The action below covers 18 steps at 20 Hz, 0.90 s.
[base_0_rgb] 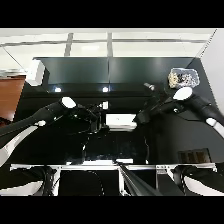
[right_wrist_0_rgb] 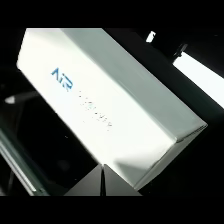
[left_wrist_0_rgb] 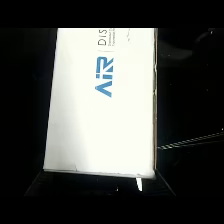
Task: Fold the box and place the chain.
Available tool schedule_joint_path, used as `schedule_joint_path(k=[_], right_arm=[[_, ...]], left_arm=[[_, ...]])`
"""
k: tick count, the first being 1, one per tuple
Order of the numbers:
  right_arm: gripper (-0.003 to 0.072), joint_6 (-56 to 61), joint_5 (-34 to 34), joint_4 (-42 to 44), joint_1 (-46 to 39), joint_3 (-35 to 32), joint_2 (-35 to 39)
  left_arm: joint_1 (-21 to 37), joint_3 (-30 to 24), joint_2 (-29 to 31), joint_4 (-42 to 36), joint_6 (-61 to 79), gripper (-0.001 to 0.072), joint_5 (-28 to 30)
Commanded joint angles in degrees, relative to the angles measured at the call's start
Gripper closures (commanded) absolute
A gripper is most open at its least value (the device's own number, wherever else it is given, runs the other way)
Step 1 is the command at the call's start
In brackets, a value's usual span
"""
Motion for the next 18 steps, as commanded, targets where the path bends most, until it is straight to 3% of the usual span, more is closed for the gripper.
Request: schedule_joint_path(k=[1, 3, 4, 5, 6, 9, 12, 18], right_arm=[[0.0669, 0.2, 8.8, 0.3, -6.9, 2.5, 5.9], [0.0669, 0.2, 9.8, -0.5, -12.3, 2.7, 10.8], [0.0669, 0.2, 10.1, -1.8, -15.0, 2.6, 12.8], [0.0669, 0.4, 10.5, -2.7, -17.3, 2.6, 14.2], [0.0669, 1.1, 11.0, -2.9, -19.4, 2.6, 15.1], [0.0668, 1.2, 11.8, -3.0, -22.2, 2.6, 15.5], [0.0669, 1.2, 10.6, -3.3, -22.1, 2.1, 15.5], [0.0669, 1.2, 8.1, -3.3, -22.1, -1.3, 15.5]], left_arm=[[0.0, 0.1, 0.1, 0.1, -1.1, 0.0221, -0.1], [0.1, 0.6, 1.0, 0.9, -7.3, 0.0205, -0.7], [0.1, 1.1, 2.0, 2.7, -10.8, 0.0131, -1.0], [0.1, 1.7, 3.1, 5.2, -14.0, 0.0006, -1.7], [0.1, 2.4, 4.5, 8.4, -17.1, -0.0010, -2.7], [0.0, 6.5, 8.9, 16.3, -27.3, -0.0008, -9.4], [-0.5, 12.2, 8.8, 15.1, -37.6, -0.0005, -9.6], [-8.7, 24.1, -5.7, 13.7, -37.6, -0.0006, -6.0]])
